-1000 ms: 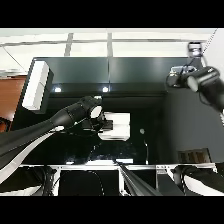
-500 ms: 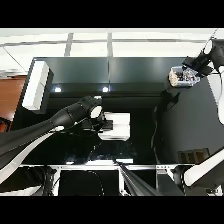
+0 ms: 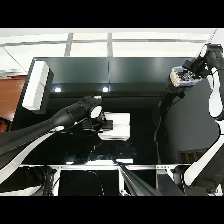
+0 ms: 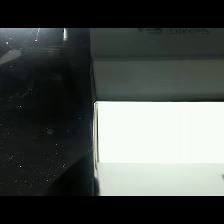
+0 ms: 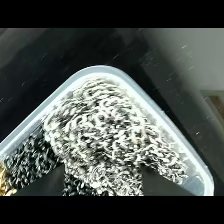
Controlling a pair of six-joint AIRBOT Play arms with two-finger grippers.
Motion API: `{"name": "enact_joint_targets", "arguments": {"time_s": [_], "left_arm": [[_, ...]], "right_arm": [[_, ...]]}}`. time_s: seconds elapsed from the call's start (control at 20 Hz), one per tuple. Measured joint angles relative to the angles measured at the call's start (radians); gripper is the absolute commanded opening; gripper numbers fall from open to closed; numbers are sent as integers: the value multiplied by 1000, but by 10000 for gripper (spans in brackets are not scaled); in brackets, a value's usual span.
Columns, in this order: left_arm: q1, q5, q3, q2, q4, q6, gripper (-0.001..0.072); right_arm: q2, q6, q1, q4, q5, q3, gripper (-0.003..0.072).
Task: Fold the box and place the chain.
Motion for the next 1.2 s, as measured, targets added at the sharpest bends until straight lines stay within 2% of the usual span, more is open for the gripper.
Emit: {"name": "enact_joint_targets", "arguments": {"time_s": [0.05,0.1,0.15,0.25,0.45,0.65,0.85,1.2], "left_arm": [[0,0,0,0,0,0,23],[0,0,0,0,0,0,23],[0,0,0,0,0,0,23],[0,0,0,0,0,0,23],[0,0,0,0,0,0,23],[1,0,0,0,0,0,23],[1,0,0,0,0,0,23],[1,0,0,0,2,0,23]], "right_arm": [[-3,5,-1,-1,-5,2,436],[-6,8,-1,-6,-8,2,163],[-7,11,-2,-12,-10,3,74],[-9,16,-3,-5,-5,3,14],[20,-39,-2,10,68,3,12],[123,-169,3,3,90,4,11],[290,-305,20,35,125,-20,11],[652,-473,42,276,116,-64,8]]}}
